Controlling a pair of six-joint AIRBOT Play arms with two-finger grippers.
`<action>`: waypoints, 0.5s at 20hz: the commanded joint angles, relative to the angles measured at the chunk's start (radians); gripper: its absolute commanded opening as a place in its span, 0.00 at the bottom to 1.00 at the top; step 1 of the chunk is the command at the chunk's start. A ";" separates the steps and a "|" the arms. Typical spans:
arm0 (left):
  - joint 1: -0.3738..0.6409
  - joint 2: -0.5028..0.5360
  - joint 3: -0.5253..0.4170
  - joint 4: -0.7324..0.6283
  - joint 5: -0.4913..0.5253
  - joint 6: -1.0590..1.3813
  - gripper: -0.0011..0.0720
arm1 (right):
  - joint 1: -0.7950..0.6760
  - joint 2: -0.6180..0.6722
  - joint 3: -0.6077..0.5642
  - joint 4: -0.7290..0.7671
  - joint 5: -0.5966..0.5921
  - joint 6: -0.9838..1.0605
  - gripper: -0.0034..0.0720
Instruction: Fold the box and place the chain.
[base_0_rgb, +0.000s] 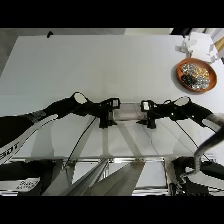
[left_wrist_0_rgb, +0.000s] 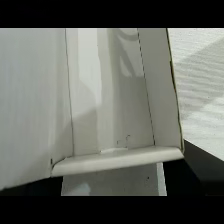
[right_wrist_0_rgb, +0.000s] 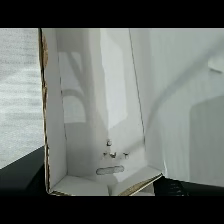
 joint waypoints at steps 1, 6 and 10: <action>-0.001 -0.001 0.000 0.000 0.002 0.000 0.30 | 0.000 0.000 0.000 0.006 -0.001 0.000 0.59; -0.001 -0.001 0.000 0.000 0.002 0.000 0.30 | 0.000 0.003 0.000 -0.021 0.003 0.022 0.77; -0.001 -0.001 0.000 0.001 0.002 0.000 0.30 | -0.023 0.038 0.000 -0.103 0.018 0.147 0.98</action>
